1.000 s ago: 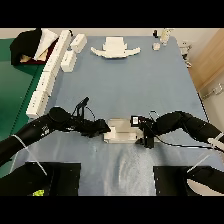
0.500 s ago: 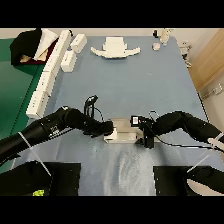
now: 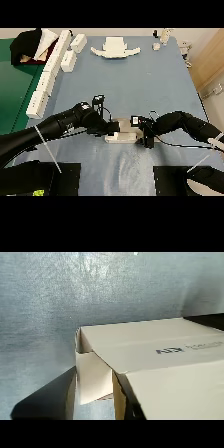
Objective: Fold the box.
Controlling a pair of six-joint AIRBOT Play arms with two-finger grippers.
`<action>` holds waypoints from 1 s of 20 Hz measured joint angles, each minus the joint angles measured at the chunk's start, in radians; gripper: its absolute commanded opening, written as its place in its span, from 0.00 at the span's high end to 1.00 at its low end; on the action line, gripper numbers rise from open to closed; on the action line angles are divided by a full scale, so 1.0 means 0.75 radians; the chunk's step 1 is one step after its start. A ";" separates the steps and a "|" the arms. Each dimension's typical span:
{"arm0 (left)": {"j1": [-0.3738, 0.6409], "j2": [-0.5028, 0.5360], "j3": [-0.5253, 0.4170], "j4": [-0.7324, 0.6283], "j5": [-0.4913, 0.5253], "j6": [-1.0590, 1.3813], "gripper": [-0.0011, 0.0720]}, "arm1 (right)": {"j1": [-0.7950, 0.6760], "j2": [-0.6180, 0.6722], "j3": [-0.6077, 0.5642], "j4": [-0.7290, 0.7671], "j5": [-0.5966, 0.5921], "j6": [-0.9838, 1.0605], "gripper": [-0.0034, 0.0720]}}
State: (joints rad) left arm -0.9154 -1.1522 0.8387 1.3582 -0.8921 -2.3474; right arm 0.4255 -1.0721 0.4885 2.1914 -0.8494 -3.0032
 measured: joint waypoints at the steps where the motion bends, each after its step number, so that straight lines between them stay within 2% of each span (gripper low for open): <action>1: -0.013 -0.016 0.018 0.019 -0.017 -0.026 0.54 | 0.000 0.000 0.000 0.000 0.000 0.000 0.25; 9: -0.080 -0.122 0.141 0.104 -0.151 -0.163 0.54 | 0.000 0.000 0.000 0.000 0.000 0.000 0.25; 20: -0.113 -0.264 0.232 0.137 -0.271 -0.211 0.54 | 0.000 0.000 0.000 0.000 0.000 0.000 0.25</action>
State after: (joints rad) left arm -1.0004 -1.3502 1.0130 1.4612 -1.0954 -2.5053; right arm 0.4255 -1.0721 0.4885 2.1914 -0.8494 -3.0032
